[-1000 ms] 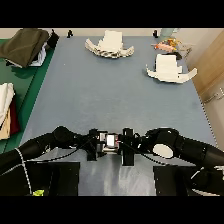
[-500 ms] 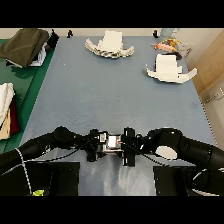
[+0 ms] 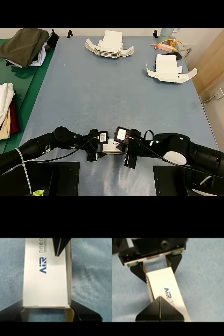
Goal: Fold the box.
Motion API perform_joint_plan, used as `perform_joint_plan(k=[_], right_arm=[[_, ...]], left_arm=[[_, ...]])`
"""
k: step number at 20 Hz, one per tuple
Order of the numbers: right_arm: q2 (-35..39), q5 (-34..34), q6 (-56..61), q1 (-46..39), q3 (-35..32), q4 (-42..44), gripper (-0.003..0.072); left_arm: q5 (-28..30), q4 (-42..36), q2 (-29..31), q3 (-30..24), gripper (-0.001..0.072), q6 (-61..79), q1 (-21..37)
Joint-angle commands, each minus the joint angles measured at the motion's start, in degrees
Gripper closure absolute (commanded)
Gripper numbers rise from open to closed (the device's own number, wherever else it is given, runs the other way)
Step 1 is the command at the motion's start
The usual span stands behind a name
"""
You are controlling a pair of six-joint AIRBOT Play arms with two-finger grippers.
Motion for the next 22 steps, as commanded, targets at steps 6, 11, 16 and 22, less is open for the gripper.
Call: perform_joint_plan(k=[6,11,16,22], right_arm=[[5.5,-16.3,2.0,0.7,-11.1,13.7,0.0681],[0.8,-16.4,2.9,4.3,-11.1,14.0,0.068],[-3.0,-16.3,3.0,4.5,-11.1,14.0,0.0681],[-3.0,-15.8,3.0,4.5,-11.1,15.0,0.0681]], left_arm=[[0.0,0.0,0.0,0.0,0.0201,0.0,0.0],[0.0,0.0,0.0,0.0,0.0201,0.0,0.0],[0.0,0.0,0.0,0.0,0.0201,0.0,0.0],[0.0,0.0,0.0,0.0,0.0201,0.0,0.0]])
